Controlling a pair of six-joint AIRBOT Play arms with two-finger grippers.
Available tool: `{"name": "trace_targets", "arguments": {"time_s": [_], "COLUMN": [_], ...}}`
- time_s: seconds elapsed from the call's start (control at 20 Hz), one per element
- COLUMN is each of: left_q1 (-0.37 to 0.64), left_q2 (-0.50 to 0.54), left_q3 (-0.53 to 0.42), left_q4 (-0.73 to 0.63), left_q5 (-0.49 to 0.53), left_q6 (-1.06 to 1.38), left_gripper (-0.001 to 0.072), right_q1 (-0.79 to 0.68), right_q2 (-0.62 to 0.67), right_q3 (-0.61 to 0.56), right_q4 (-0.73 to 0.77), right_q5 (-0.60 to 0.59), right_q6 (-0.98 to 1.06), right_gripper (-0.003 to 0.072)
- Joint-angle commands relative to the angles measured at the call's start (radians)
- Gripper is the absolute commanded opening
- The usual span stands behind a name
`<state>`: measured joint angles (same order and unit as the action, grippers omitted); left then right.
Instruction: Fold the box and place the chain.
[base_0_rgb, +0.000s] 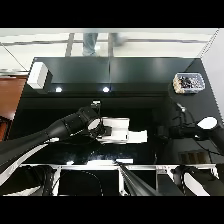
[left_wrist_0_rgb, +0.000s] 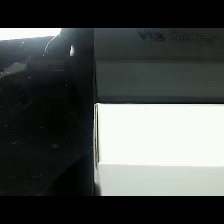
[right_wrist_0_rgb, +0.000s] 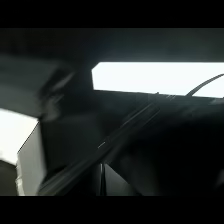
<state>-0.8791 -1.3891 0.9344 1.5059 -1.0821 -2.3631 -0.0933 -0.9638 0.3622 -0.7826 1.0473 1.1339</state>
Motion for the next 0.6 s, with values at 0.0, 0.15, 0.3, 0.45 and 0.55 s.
{"name": "trace_targets", "arguments": {"time_s": [0.0,0.15,0.3,0.45,0.55], "left_q1": [0.000,0.001,0.001,0.001,0.001], "left_q2": [0.000,0.000,0.000,0.000,0.000], "left_q3": [0.000,0.000,0.000,0.000,0.000], "left_q4": [0.000,0.000,0.000,0.000,0.000], "left_q5": [0.000,0.000,0.000,0.000,0.000], "left_q6": [0.000,0.000,0.000,0.000,0.000], "left_gripper": [0.0026,0.0026,0.0026,0.0026,0.0026], "right_q1": [0.080,0.198,0.221,0.216,0.216], "right_q2": [-0.118,-0.208,-0.225,-0.225,-0.225], "right_q3": [-0.032,-0.029,0.012,0.082,0.119], "right_q4": [0.191,0.317,0.351,0.327,0.315], "right_q5": [0.032,-0.043,-0.032,0.054,0.132], "right_q6": [-0.061,-0.142,-0.228,-0.246,-0.248], "right_gripper": [0.0009,0.0010,0.0011,0.0012,0.0038]}}
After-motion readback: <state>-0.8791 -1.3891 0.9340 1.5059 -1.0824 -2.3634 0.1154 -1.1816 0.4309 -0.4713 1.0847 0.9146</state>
